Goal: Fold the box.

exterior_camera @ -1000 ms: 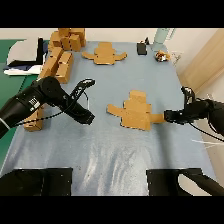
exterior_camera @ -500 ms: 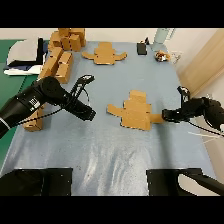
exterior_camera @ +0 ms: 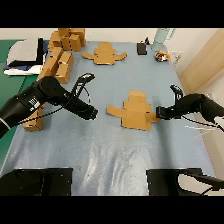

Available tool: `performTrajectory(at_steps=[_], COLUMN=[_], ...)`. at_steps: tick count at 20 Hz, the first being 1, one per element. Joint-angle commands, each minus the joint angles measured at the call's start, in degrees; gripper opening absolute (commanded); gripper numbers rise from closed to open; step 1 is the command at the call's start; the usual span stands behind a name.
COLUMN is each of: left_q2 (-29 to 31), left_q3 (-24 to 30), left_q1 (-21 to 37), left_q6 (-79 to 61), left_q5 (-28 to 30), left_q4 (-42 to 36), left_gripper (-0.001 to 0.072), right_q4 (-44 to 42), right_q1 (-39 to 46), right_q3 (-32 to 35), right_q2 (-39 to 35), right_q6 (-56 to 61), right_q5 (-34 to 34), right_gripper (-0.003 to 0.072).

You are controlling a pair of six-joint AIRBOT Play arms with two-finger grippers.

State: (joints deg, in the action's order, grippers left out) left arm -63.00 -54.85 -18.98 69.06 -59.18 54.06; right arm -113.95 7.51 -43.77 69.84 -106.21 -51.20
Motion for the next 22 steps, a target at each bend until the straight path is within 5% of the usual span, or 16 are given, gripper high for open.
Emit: performTrajectory(at_steps=[1, 2, 6, 13, 17, 22], left_q2=[0.02, 0.02, 0.02, -2.67, -9.68, -18.73], left_q3=[-0.17, -0.31, -1.55, -0.33, -0.33, -0.59], left_q1=[0.02, 0.07, 0.13, 1.88, 5.53, 8.94], left_q6=[-0.02, 0.72, 4.39, 5.99, 0.83, -9.18], left_q5=[-0.9, -1.25, -3.28, -4.7, -3.3, -2.29], left_q4=[-2.05, -2.73, -2.86, -3.02, -11.37, -26.14], left_gripper=[0.0363, 0.0642, 0.0641, 0.0641, 0.0642, 0.0642], right_q4=[-3.34, -5.09, -7.61, -7.93, -7.63, -7.8], right_q1=[-0.13, -0.37, -4.11, -17.55, -21.73, -22.29], right_q3=[-0.96, -0.87, 4.02, 24.92, 29.59, 29.94], right_q2=[0.52, 0.42, -4.17, -29.46, -38.93, -40.94], right_q6=[-4.04, -5.03, -6.03, -2.03, -0.72, -0.74], right_q5=[-2.1, -2.97, -3.45, 6.69, 9.33, 8.9], right_gripper=[0.0003, 0.0004, 0.0002, 0.0002, 0.0002, 0.0002])
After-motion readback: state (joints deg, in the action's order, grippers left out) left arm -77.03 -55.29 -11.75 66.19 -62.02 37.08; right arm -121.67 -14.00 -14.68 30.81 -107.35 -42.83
